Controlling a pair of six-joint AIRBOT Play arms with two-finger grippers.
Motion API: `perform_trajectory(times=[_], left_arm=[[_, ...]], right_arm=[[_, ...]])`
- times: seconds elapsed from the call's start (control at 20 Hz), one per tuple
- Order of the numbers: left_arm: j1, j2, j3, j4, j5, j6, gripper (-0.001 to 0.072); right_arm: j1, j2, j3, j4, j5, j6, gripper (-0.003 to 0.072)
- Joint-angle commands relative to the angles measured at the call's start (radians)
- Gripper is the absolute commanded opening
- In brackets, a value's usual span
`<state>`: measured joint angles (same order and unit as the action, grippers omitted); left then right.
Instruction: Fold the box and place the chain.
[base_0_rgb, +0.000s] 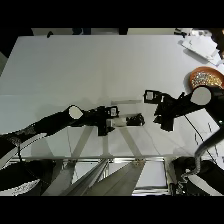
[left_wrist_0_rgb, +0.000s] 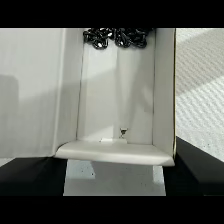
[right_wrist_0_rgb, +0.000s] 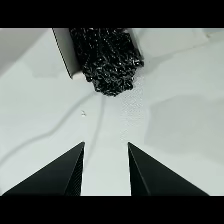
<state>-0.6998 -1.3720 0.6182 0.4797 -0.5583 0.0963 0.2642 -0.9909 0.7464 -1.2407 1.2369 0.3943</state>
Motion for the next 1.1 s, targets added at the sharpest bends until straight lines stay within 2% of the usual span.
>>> perform_trajectory(times=[0.0,0.1,0.25,0.35,0.75,0.95,1.0,1.05], left_arm=[[0.000,0.000,0.000,0.000,0.000,0.000,0.0354],[0.000,0.000,0.000,0.000,0.000,0.000,0.0354],[0.000,0.000,0.000,0.000,0.000,0.000,0.0354],[0.000,0.000,0.000,0.000,0.000,0.000,0.0354],[0.000,0.000,0.000,0.000,0.000,0.000,0.0354],[0.000,0.000,0.000,0.000,0.000,0.000,0.0354],[0.000,0.000,0.000,0.000,0.000,0.000,0.0354],[0.000,0.000,0.000,0.000,0.000,0.000,0.0354]], right_arm=[[-0.019,-0.061,-0.069,0.020,-0.140,-0.279,0.0357],[-0.019,-0.103,-0.103,0.058,-0.212,-0.345,0.0409],[-0.018,-0.134,-0.119,0.193,-0.290,-0.495,0.0412],[-0.018,-0.152,-0.119,0.236,-0.291,-0.555,0.0411],[-0.016,-0.200,-0.120,0.246,-0.202,-0.552,0.0402],[-0.016,-0.204,-0.135,0.279,-0.205,-0.531,0.0398],[-0.016,-0.206,-0.142,0.282,-0.206,-0.520,0.0389],[-0.016,-0.206,-0.148,0.279,-0.204,-0.510,0.0343]])
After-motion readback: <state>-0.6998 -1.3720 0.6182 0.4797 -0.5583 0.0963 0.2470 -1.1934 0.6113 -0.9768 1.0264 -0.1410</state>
